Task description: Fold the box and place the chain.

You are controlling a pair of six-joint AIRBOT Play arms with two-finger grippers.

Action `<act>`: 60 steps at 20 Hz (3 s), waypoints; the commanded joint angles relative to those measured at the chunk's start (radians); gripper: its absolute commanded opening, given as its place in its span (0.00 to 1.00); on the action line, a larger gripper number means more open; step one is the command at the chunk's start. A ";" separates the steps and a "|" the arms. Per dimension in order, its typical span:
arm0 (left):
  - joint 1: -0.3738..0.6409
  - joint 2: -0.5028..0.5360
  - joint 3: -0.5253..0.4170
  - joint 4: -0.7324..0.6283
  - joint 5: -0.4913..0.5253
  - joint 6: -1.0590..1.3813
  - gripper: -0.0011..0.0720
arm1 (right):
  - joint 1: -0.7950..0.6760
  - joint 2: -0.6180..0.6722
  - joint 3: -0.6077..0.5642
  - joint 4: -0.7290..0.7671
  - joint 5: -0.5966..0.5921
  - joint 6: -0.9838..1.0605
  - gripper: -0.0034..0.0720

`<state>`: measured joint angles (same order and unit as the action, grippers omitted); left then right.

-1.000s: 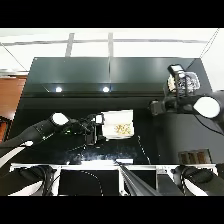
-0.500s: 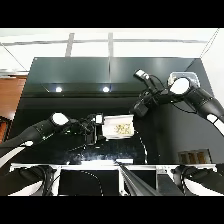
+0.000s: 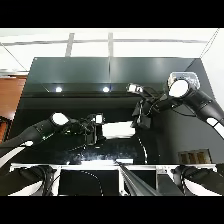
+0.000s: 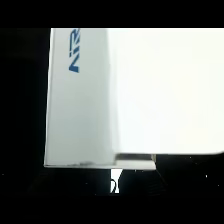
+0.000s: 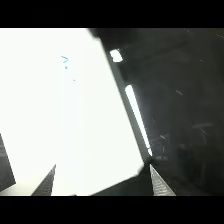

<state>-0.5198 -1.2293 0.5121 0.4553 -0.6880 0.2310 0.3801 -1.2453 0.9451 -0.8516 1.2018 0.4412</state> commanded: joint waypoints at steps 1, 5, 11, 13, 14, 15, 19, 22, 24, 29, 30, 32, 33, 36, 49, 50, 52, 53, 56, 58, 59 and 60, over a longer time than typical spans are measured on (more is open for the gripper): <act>0.000 -0.001 0.001 0.000 0.000 0.000 0.56 | 0.049 0.001 -0.031 0.000 -0.028 -0.064 1.00; 0.000 -0.001 0.001 0.000 0.000 0.000 0.56 | 0.080 0.001 -0.031 -0.021 -0.029 -0.072 1.00; 0.000 -0.001 0.001 0.000 0.000 0.000 0.56 | 0.128 0.001 -0.031 -0.024 -0.033 -0.071 1.00; 0.000 -0.001 0.001 0.000 0.000 0.000 0.56 | 0.129 -0.001 -0.032 -0.040 -0.056 -0.071 1.00; 0.000 -0.001 0.001 0.000 0.000 0.000 0.56 | 0.129 -0.001 -0.032 -0.051 -0.068 -0.071 1.00; 0.000 -0.001 0.001 0.000 0.000 0.000 0.56 | 0.129 -0.001 -0.032 -0.059 -0.079 -0.071 1.00; 0.000 -0.001 0.001 0.000 -0.001 0.000 0.56 | 0.129 -0.001 -0.031 -0.062 -0.101 -0.071 1.00; 0.000 -0.001 0.001 0.000 -0.001 0.000 0.56 | 0.129 -0.001 -0.031 -0.059 -0.106 -0.071 0.66; 0.000 -0.001 0.001 0.000 -0.001 0.000 0.56 | 0.129 -0.001 -0.031 -0.056 -0.106 -0.071 0.66; 0.000 -0.001 0.001 0.000 -0.001 0.000 0.56 | 0.129 0.000 -0.031 -0.034 -0.107 -0.059 0.58; 0.000 -0.001 0.001 0.000 -0.001 0.000 0.56 | 0.129 0.000 -0.031 -0.028 -0.106 -0.058 0.58; 0.000 -0.001 0.001 0.000 -0.001 0.000 0.56 | 0.129 0.000 -0.031 -0.027 -0.107 -0.055 0.58; 0.000 -0.001 0.001 0.000 -0.001 0.000 0.56 | 0.129 0.000 -0.032 -0.028 -0.108 -0.053 0.47; 0.000 -0.001 0.001 0.000 -0.002 0.000 0.56 | 0.129 0.000 -0.034 -0.028 -0.111 -0.052 0.46; 0.000 -0.001 0.001 0.000 -0.002 0.000 0.56 | 0.129 -0.001 -0.053 -0.028 -0.132 -0.052 0.46; 0.000 -0.001 0.001 0.000 -0.002 0.000 0.56 | 0.129 -0.001 -0.060 -0.028 -0.132 -0.052 0.46; 0.000 -0.001 0.001 0.000 -0.002 0.000 0.56 | 0.129 -0.001 -0.065 -0.027 -0.132 -0.052 0.46; 0.000 -0.001 0.001 0.000 -0.002 0.000 0.56 | 0.129 -0.001 -0.065 -0.027 -0.131 -0.052 0.46; 0.000 -0.001 0.001 0.000 -0.002 0.000 0.56 | 0.129 -0.001 -0.065 -0.023 -0.129 -0.052 0.46; 0.000 -0.001 0.001 0.000 -0.002 0.000 0.56 | 0.129 -0.001 -0.065 -0.011 -0.127 -0.052 0.46; 0.000 -0.001 0.001 0.000 -0.002 0.000 0.56 | 0.129 -0.001 -0.065 -0.011 -0.126 -0.052 0.46; 0.000 -0.001 0.001 0.000 -0.002 0.000 0.56 | 0.129 -0.001 -0.065 -0.011 -0.125 -0.052 0.46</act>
<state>-0.5198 -1.2293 0.5125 0.4557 -0.6895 0.2317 0.5079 -1.2453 0.8806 -0.8700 1.0718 0.3885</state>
